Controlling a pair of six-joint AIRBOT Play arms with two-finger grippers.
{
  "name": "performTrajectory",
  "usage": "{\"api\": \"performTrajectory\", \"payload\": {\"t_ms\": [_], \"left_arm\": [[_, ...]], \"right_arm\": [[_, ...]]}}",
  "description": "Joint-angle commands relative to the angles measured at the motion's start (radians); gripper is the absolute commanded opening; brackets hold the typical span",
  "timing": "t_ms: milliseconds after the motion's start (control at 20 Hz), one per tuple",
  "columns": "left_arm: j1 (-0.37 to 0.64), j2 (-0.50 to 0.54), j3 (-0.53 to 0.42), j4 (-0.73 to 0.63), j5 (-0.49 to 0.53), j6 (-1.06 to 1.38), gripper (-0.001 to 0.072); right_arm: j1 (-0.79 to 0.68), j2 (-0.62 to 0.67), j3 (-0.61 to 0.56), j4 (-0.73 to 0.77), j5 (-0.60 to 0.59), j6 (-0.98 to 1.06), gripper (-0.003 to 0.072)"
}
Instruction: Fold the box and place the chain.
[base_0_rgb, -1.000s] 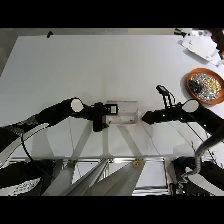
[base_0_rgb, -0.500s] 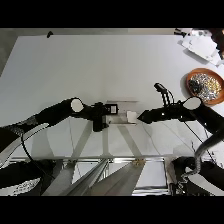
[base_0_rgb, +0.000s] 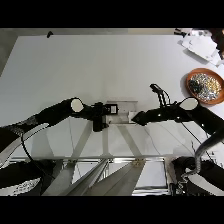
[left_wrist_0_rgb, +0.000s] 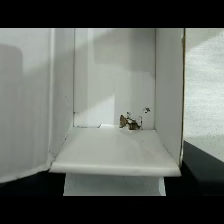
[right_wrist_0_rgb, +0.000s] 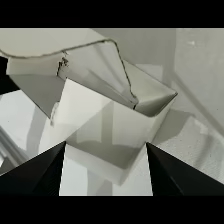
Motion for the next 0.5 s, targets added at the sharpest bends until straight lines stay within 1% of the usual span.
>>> {"api": "performTrajectory", "payload": {"t_ms": [0,100,150,250,350,450], "left_arm": [[-0.001,0.000,0.000,0.000,0.000,0.000,0.0013],[-0.001,0.000,0.000,0.000,0.000,0.000,0.0013],[-0.001,0.000,0.000,0.000,0.000,0.000,0.0013],[-0.001,0.000,0.000,0.000,0.000,0.000,0.0013],[-0.001,0.000,0.000,0.000,0.000,0.000,0.0013],[-0.001,0.000,0.000,0.000,0.000,0.000,0.0013]], "right_arm": [[0.047,-0.001,0.001,-0.026,-0.127,0.092,0.0565],[0.085,-0.001,0.006,-0.064,-0.156,0.144,0.0538],[0.103,-0.001,0.014,-0.094,-0.167,0.183,0.0537],[0.139,-0.001,0.042,-0.174,-0.187,0.279,0.0537],[0.173,-0.003,0.083,-0.289,-0.194,0.403,0.0527],[0.203,-0.003,0.109,-0.364,-0.185,0.503,0.0526]]}}
